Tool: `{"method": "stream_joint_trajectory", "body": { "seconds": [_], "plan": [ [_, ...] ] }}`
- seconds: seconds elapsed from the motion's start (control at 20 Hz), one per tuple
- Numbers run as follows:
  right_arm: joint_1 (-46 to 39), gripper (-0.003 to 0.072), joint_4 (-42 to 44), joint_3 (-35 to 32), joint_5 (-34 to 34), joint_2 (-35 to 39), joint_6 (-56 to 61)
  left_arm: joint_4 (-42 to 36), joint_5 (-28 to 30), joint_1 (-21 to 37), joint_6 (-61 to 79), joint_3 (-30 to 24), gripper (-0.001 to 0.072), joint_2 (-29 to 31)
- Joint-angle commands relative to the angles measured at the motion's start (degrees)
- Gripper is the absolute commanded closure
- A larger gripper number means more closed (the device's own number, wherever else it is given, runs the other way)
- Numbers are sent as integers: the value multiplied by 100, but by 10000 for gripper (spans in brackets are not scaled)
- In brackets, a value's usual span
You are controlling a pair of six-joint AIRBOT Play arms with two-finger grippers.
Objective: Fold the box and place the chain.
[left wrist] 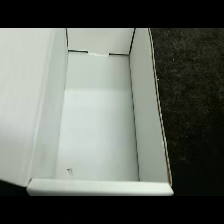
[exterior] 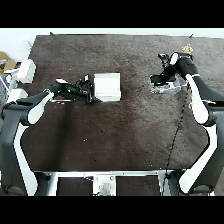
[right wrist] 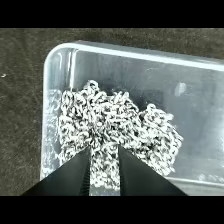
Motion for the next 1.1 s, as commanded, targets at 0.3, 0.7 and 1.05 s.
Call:
{"method": "stream_joint_trajectory", "body": {
  "seconds": [0.3, 0.7, 1.05],
  "plan": [
    [2, 626, 236, 0, -170, -70, -2, 0, -2, -4, 0, 2, 435, 2],
    [2, 685, 236, 0, -98, 138, -4, 0, -2, -4, 0, 2, 434, 2],
    [-20, 383, 157, 0, 214, 428, -22, 0, -2, -4, 0, 2, 435, 2]
  ]
}}
